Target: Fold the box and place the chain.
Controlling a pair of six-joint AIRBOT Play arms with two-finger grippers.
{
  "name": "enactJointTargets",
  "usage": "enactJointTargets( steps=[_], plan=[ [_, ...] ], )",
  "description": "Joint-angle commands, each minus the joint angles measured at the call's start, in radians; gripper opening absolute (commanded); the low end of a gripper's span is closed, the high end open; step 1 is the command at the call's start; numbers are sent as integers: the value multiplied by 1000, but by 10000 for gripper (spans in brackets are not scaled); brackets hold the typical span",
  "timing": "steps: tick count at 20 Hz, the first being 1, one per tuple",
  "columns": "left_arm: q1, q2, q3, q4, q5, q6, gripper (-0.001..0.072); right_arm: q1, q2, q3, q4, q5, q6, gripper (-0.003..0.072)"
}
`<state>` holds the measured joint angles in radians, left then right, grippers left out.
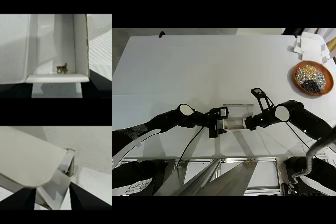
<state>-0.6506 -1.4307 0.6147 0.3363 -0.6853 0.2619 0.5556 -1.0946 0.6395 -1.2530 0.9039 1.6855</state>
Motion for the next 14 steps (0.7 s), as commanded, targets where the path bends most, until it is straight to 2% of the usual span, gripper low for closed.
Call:
enactJointTargets(
  steps=[1, 5, 11, 14],
  plan=[
    [1, 0, 0, 0, 0, 0, 31, 38, -21, 42, -88, 36, 115, 459],
    [1, 0, 0, 0, 0, 0, 31, 89, -116, 114, -165, 129, 178, 480],
    [1, 0, 0, 0, 0, 0, 31, 151, -159, 131, -214, 137, 230, 477],
    [1, 0, 0, 0, 0, 0, 31, 155, -161, 131, -229, 136, 256, 453]
  ],
)
